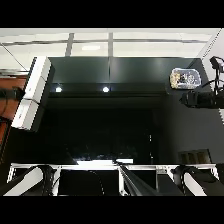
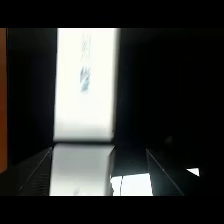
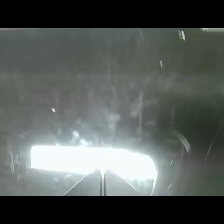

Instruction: Fold the box and place the chain.

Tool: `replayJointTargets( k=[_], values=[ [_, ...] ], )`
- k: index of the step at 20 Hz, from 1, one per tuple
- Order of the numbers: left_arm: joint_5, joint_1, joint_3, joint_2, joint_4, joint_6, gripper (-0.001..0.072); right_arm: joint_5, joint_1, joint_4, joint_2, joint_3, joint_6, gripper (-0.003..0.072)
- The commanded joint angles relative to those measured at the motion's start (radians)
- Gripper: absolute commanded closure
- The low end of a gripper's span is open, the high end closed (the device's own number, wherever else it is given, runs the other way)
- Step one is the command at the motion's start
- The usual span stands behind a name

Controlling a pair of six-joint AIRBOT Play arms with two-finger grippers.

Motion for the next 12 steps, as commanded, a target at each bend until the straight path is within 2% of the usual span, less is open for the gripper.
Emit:
replayJointTargets(
  k=[1, 2, 3, 4, 5, 7, 9, 11, 12],
  values=[
    [-0.115, -0.114, 0.156, 0.065, -0.153, -0.019, 0.0183, -0.019, 0.021, 0.001, 0.002, 0.041, -0.061, 0.0669],
    [-0.186, -0.146, 0.188, 0.088, -0.204, -0.046, 0.0608, 0.001, 0.021, 0.002, 0.002, 0.041, -0.062, 0.0669],
    [-0.240, -0.174, 0.195, 0.114, -0.240, -0.060, 0.0686, 0.019, 0.024, 0.002, 0.002, 0.037, -0.068, 0.0669],
    [-0.265, -0.211, 0.176, 0.151, -0.259, -0.078, 0.0687, 0.007, 0.031, 0.011, 0.012, 0.023, -0.100, 0.0669],
    [-0.247, -0.250, 0.134, 0.193, -0.252, -0.100, 0.0688, -0.065, 0.043, 0.025, 0.035, -0.013, -0.154, 0.0670],
    [-0.090, -0.327, -0.039, 0.297, -0.166, -0.129, 0.0687, -0.330, 0.056, -0.013, 0.082, -0.140, -0.232, 0.0670],
    [0.080, -0.364, -0.237, 0.399, -0.163, -0.128, 0.0685, -0.512, 0.038, -0.026, 0.079, -0.249, -0.218, 0.0669],
    [0.171, -0.365, -0.351, 0.469, -0.164, -0.128, 0.0684, -0.554, 0.037, -0.026, 0.079, -0.300, -0.219, 0.0669],
    [0.182, -0.365, -0.378, 0.492, -0.159, -0.128, 0.0684, -0.512, 0.037, -0.026, 0.079, -0.305, -0.219, 0.0668]
  ],
)
